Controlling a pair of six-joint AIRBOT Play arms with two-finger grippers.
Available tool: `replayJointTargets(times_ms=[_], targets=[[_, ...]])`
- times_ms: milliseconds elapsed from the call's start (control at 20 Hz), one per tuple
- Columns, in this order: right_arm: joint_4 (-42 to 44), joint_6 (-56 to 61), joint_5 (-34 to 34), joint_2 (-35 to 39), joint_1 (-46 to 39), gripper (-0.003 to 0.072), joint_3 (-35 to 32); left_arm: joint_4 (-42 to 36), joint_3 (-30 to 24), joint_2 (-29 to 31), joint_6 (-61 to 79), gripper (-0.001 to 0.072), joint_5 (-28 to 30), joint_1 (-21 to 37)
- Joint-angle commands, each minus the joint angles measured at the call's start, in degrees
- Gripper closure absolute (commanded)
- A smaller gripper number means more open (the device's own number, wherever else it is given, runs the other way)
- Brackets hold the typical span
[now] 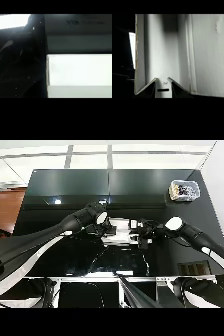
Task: Fold the box and place the chain.
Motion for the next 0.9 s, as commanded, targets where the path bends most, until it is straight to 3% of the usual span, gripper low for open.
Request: replayJointTargets(times_ms=[0,50,100,150,200,250,300,350,550,750,850], targets=[[3.7,0.1,-0.4,-2.2,0.7,0.0413,-0.1,-0.2,0.0,0.0,0.0,0.0681,0.2,0.0],[3.6,0.2,-0.6,-2.4,0.7,0.0231,-0.2,-0.2,0.0,0.0,0.0,0.0681,0.2,0.0],[3.6,0.5,-0.6,-2.4,0.7,0.023,-0.2,-0.2,0.0,0.0,0.0,0.0681,0.2,0.0],[3.6,0.9,-0.6,-2.4,0.7,0.0426,-0.2,-0.2,0.0,0.0,0.0,0.0682,0.2,0.0],[3.6,0.9,-1.0,-2.4,0.7,0.0327,-0.2,-0.2,0.0,0.0,0.0,0.0682,0.2,0.0],[3.6,1.0,-1.2,-2.4,0.6,0.0325,-0.2,-0.2,0.0,0.0,0.0,0.0681,0.2,0.0],[3.2,2.6,-1.3,-2.3,0.6,0.0505,-0.1,-0.2,0.0,0.0,0.0,0.0682,0.1,0.0],[2.2,6.2,-1.6,-1.9,0.3,0.0631,-0.1,-0.2,0.0,0.0,-0.1,0.0682,0.1,0.0],[-8.6,32.9,0.7,3.4,-5.6,0.0672,2.4,2.2,0.0,0.0,-4.2,0.0683,-0.1,0.0],[-15.4,66.1,8.6,6.2,-21.8,0.0671,3.5,2.3,0.0,0.0,-4.3,0.0681,-0.4,-0.1],[-14.4,71.4,8.9,5.9,-29.9,0.0672,0.9,2.2,0.0,0.0,-4.3,0.0681,-0.5,-0.1]])
